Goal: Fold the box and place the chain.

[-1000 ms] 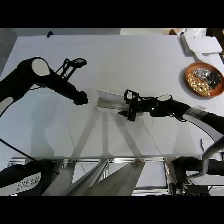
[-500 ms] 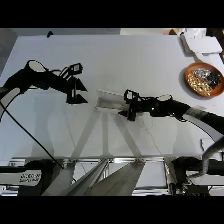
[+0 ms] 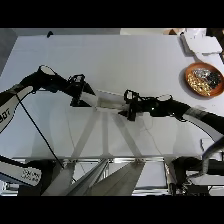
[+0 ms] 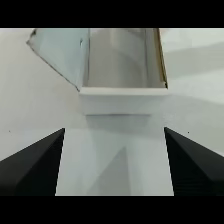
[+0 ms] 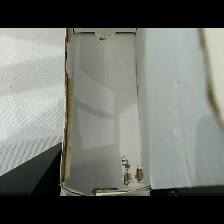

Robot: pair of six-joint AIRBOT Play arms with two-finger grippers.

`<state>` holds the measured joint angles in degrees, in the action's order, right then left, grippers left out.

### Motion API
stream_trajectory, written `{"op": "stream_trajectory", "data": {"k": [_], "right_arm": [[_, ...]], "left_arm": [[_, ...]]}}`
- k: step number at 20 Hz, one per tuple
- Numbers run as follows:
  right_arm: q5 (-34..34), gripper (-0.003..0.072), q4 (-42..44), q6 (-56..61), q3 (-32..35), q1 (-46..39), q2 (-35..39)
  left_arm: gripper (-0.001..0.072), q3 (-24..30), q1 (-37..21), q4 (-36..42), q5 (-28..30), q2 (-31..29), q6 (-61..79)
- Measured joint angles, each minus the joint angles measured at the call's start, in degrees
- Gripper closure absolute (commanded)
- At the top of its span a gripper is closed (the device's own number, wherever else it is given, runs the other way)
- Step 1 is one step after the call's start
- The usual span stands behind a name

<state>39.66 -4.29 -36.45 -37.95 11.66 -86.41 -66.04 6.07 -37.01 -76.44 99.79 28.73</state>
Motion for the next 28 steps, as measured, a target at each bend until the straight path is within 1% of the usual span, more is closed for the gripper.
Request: {"op": "stream_trajectory", "data": {"k": [3,6,11,16,22,28], "right_arm": [[0.0,0.0238,0.0,0.0,0.0,0.0,0.0],[0.0,0.0238,0.0,0.0,0.0,0.0,0.0],[0.0,0.0238,0.0,0.0,0.0,0.0,0.0],[-0.02,0.0238,0.0,0.0,0.0,0.0,0.0],[-0.02,0.0238,0.0,-0.02,0.0,0.0,0.0],[-0.17,0.0238,0.02,0.02,0.0,-0.02,0.0]], "left_arm": [[0.0005,-2.4,0.33,0.63,-2.27,1.84,1.25],[0.0005,-3.43,0.85,0.92,-3.54,2.89,1.75],[0.0006,-3.96,1.88,0.83,-4.09,3.5,2.03],[0.0007,-4.02,3.1,-1.14,-3.8,3.61,2.14],[0.0007,-4.02,5.49,-0.66,-1.9,4.55,0.42],[0.0008,-4.02,7.56,-0.81,2.38,6.03,-3.69]]}}
